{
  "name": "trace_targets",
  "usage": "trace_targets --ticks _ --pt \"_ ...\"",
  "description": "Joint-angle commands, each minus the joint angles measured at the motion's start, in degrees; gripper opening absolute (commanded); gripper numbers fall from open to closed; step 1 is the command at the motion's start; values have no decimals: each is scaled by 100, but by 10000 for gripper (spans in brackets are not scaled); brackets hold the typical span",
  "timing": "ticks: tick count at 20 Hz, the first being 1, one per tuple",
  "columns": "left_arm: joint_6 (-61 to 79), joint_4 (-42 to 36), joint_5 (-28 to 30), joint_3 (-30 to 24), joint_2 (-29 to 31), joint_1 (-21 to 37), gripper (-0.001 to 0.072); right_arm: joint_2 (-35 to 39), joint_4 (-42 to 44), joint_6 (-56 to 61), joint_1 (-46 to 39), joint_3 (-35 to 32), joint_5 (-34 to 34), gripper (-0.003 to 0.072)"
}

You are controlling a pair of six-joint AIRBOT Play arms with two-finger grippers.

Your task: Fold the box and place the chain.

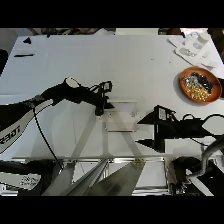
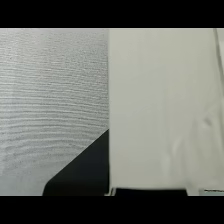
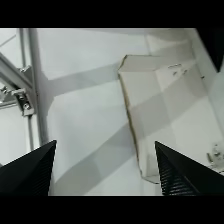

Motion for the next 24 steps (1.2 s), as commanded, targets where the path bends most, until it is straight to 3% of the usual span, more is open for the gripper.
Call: trace_targets --ticks 1,3,7,10,13,17,24 --pt "2 2 2 -2 -4 -2 13 -444 -680 -229 4 -4 216 690" --pt "2 2 0 -2 -4 -2 13 -713 -1174 -621 4 -4 127 690" --pt "2 2 0 -2 -4 -7 13 -988 -1281 -1423 4 -7 -1078 690" --pt "2 0 2 -2 -4 -7 13 -1110 -1582 -1794 4 -7 -1615 690" --pt "2 0 2 -2 -4 -7 13 -1580 -1499 -2225 4 -7 -1705 690" --pt "2 2 2 -2 -4 -7 13 -2280 -933 -2618 4 -7 -2393 690" --pt "2 2 2 -2 -4 -7 13 -2638 -420 -2870 4 -7 -2173 690"
